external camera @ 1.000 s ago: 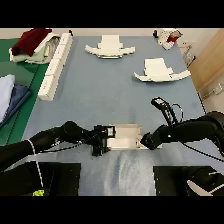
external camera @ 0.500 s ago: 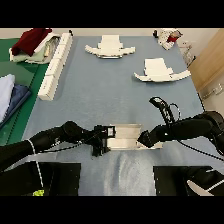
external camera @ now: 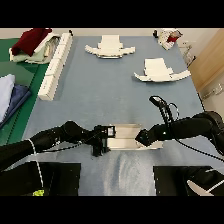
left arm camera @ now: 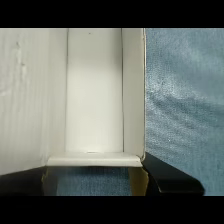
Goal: Fold the box.
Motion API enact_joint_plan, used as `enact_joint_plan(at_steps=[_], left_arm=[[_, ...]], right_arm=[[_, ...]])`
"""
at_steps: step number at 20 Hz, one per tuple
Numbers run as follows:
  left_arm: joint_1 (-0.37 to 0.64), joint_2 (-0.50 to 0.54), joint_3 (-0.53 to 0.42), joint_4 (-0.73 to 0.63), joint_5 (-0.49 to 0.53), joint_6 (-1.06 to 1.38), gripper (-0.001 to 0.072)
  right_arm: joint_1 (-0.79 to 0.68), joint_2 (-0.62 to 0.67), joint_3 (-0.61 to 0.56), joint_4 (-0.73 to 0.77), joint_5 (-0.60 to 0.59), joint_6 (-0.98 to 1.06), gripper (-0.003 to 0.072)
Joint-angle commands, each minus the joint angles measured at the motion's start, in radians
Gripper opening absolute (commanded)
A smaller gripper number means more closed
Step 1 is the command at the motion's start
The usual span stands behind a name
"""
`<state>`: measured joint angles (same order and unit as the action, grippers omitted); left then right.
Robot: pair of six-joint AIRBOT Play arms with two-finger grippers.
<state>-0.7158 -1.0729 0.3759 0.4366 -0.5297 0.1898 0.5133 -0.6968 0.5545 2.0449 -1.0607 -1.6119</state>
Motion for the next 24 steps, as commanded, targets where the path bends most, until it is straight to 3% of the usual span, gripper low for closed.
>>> enact_joint_plan(at_steps=[1, 3, 4, 6, 7, 8, 9, 13, 18, 24], left_arm=[[-0.002, -0.002, 0.001, 0.005, -0.004, -0.004, 0.0282], [-0.002, -0.002, 0.001, 0.005, -0.004, -0.004, 0.0282], [-0.002, -0.002, 0.001, 0.005, -0.004, -0.004, 0.0281], [-0.002, -0.002, 0.001, 0.005, -0.004, -0.004, 0.0281], [-0.001, -0.002, 0.001, 0.005, -0.004, -0.004, 0.028], [-0.002, -0.002, 0.001, 0.005, -0.004, -0.004, 0.0281], [-0.002, -0.002, 0.001, 0.005, -0.004, -0.004, 0.028], [-0.002, -0.002, 0.001, 0.005, -0.004, -0.004, 0.0281], [-0.002, -0.002, 0.001, 0.005, -0.003, -0.004, 0.0281], [-0.002, -0.002, 0.001, 0.005, -0.003, -0.004, 0.028]], right_arm=[[0.0, -0.001, 0.001, 0.025, 0.021, 0.0, 0.0575], [0.0, -0.01, 0.001, 0.065, 0.043, 0.0, 0.055], [0.001, -0.03, 0.001, 0.112, 0.066, 0.0, 0.0442], [0.023, -0.081, 0.001, 0.206, 0.156, -0.001, 0.028], [0.041, -0.112, 0.001, 0.236, 0.209, 0.0, 0.0234], [0.056, -0.144, 0.001, 0.253, 0.258, 0.0, 0.0116], [0.062, -0.178, 0.003, 0.277, 0.306, 0.0, 0.0057], [0.05, -0.296, 0.034, 0.255, 0.402, -0.004, 0.0057], [0.053, -0.46, 0.037, 0.242, 0.395, -0.074, 0.0057], [0.054, -0.49, 0.04, 0.238, 0.391, -0.146, 0.0057]])
